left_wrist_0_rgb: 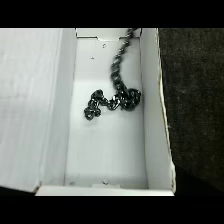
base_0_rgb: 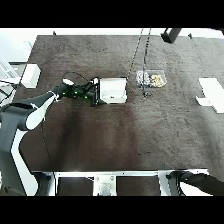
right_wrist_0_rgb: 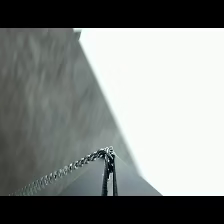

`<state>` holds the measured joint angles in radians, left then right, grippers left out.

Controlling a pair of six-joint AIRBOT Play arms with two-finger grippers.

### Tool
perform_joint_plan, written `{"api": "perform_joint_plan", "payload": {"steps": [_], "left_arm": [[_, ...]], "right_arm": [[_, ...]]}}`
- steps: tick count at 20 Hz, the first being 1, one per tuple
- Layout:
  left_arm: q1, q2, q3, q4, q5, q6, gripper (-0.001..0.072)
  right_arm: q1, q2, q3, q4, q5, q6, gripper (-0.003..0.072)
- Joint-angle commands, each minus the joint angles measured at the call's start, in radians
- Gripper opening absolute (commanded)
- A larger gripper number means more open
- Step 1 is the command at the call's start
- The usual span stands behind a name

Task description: Fold the box and place the chain.

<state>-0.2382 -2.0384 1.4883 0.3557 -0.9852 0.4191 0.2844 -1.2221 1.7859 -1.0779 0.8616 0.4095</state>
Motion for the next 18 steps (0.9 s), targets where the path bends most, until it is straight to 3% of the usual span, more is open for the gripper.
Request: {"api": "perform_joint_plan", "payload": {"steps": [1, 4, 12, 18], "left_arm": [[0.000, 0.000, 0.000, 0.000, 0.000, 0.000, 0.0289], [0.000, 0.000, 0.000, 0.000, 0.000, 0.000, 0.0289], [0.000, 0.000, 0.000, 0.000, 0.000, 0.000, 0.0289], [0.000, 0.000, 0.000, 0.000, 0.000, 0.000, 0.0289]], "right_arm": [[0.151, 0.008, 0.033, -0.008, -0.209, 0.011, 0.0010], [0.252, -0.023, 0.035, -0.094, -0.397, 0.037, 0.0007], [0.248, -0.104, 0.033, -0.164, -0.333, 0.245, 0.0008], [0.208, -0.127, -0.088, -0.164, -0.287, 0.431, 0.0008]]}}
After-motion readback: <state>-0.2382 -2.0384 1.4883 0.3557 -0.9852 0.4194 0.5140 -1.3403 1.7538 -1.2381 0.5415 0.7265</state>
